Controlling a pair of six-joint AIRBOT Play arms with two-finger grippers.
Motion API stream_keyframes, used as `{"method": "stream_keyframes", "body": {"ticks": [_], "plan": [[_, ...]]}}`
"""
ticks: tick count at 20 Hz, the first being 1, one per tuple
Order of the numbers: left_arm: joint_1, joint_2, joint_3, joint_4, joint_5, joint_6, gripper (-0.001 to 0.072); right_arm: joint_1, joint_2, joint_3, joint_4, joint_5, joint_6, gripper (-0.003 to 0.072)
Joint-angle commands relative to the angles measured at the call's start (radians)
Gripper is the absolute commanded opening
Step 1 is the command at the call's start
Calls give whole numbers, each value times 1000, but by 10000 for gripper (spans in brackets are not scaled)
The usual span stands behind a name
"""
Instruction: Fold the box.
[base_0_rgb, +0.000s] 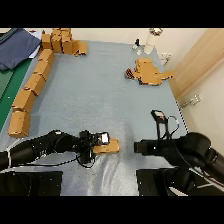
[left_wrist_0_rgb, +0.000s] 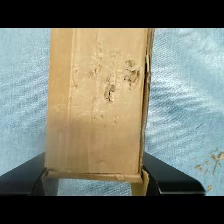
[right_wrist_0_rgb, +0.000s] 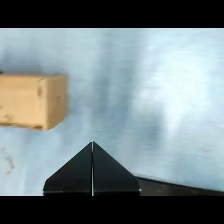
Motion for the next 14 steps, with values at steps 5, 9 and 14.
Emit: {"method": "stream_keyframes", "body": {"ticks": [5, 9, 14], "plan": [[0, -1, 0, 0, 45, 0, 410, -216, -211, 84, 76, -74, -125, 4], [0, -1, 0, 0, 53, 0, 410, -216, -304, 84, 151, 14, -125, 4], [0, 0, 0, -8, 69, -21, 410, -216, -371, 84, 156, 62, -125, 4]]}}
